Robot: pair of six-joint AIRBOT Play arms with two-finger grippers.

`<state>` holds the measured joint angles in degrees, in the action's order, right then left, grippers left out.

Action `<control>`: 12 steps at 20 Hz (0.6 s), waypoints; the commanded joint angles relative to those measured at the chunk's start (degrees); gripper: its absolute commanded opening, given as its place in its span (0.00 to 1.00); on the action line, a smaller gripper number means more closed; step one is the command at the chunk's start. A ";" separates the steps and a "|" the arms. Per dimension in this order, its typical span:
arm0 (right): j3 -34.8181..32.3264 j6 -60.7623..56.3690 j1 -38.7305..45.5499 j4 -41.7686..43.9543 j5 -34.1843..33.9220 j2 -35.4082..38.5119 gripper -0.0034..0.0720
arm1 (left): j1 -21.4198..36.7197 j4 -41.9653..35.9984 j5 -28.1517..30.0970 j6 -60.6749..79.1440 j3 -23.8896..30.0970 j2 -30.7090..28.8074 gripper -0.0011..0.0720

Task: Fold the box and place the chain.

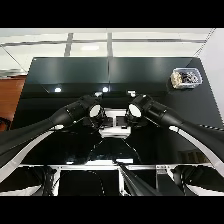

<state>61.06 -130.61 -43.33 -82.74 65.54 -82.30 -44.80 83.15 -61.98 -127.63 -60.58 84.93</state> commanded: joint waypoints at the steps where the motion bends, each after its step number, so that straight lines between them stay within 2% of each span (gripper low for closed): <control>1: 1.33 -2.78 -1.20 -1.86 2.64 -2.27 0.52 | 0.02 0.13 -0.04 0.02 -0.04 0.02 0.05; 5: 1.33 -2.95 -1.20 -1.29 2.64 -2.43 0.52 | 0.02 0.13 -0.04 0.02 -0.04 0.02 0.05; 6: 1.33 -2.93 -1.20 -1.18 2.64 -2.43 0.32 | 0.02 0.13 -0.04 0.02 -0.04 0.02 0.05; 7: 1.33 -2.93 -1.20 -0.92 2.51 -2.43 0.29 | 0.02 0.15 -0.02 0.02 -0.04 0.02 0.05; 8: 1.33 -2.91 -1.20 -0.59 2.32 -2.43 0.14 | 0.02 0.13 -0.02 0.02 -0.04 0.02 0.05; 12: 1.33 -2.84 -1.20 -0.59 2.21 -2.40 0.06 | 0.02 0.13 -0.02 0.02 -0.04 0.02 0.05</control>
